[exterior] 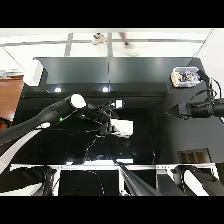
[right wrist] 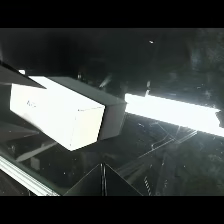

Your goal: Fold the box and place the chain.

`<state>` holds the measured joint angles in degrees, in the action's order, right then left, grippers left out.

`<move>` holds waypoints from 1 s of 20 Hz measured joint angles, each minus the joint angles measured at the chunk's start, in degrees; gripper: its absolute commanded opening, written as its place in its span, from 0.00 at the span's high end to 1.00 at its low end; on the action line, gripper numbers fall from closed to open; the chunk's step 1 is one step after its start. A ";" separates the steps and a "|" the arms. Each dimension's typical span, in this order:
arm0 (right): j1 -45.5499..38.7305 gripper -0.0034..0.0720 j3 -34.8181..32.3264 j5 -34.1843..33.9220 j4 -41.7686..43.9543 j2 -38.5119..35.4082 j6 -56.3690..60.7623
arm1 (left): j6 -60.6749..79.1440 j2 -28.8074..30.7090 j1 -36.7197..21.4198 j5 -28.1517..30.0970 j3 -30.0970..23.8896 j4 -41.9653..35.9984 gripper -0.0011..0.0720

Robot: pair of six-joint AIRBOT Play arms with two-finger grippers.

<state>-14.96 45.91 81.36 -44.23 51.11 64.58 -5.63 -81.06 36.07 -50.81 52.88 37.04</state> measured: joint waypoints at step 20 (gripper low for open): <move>0.00 0.94 0.00 -0.74 0.02 0.00 -0.09 | -0.85 -0.48 5.05 3.45 0.02 4.52 0.01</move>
<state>-14.96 45.91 80.62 -44.21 51.11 64.49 -6.48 -81.54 41.12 -47.35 52.90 41.56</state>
